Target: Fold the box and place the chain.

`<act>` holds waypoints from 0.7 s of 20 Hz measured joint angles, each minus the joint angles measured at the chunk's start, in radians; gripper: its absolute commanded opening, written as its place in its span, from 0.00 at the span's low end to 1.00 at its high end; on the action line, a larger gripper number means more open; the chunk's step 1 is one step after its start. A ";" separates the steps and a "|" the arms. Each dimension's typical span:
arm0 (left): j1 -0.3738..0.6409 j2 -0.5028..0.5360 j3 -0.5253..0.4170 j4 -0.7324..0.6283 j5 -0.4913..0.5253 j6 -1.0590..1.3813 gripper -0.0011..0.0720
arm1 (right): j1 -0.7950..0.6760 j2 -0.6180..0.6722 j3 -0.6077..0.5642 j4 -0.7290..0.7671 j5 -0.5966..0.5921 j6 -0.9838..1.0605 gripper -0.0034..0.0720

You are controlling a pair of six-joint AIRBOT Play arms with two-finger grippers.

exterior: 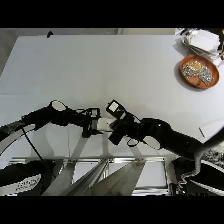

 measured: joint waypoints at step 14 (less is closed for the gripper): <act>0.000 0.000 0.000 -0.001 -0.001 -0.002 0.39 | 0.035 0.010 -0.114 0.014 -0.121 0.000 0.06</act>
